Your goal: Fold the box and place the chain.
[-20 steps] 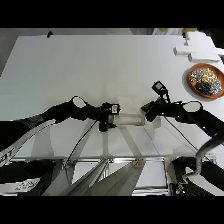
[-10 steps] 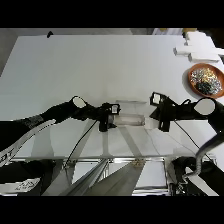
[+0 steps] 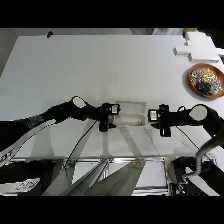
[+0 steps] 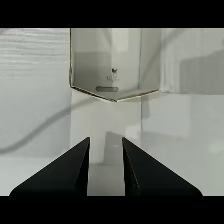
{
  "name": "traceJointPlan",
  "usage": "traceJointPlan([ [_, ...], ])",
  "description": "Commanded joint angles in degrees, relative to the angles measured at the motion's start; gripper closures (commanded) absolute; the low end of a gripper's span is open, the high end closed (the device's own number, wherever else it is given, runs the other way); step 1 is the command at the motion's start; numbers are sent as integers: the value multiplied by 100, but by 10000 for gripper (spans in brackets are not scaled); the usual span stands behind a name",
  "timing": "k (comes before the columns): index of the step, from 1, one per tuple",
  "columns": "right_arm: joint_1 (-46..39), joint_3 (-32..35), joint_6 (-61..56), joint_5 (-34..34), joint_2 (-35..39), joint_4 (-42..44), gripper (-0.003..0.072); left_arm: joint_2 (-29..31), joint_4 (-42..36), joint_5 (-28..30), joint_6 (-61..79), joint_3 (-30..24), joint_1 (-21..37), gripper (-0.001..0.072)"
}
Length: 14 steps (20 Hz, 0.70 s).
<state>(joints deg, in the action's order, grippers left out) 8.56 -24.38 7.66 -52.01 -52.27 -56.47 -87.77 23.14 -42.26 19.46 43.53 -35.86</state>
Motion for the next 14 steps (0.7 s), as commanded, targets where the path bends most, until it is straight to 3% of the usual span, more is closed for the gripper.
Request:
traceJointPlan([
  [1,7,238,640,428,-42,678,478,4,2,2,2,4,4,437],
  [2,7,240,717,461,-79,925,536,4,0,2,2,4,4,437],
  [10,682,238,933,1084,-848,1823,538,4,2,4,2,4,4,437],
  [14,719,238,933,1250,-898,2033,513,4,2,2,2,4,4,437],
])
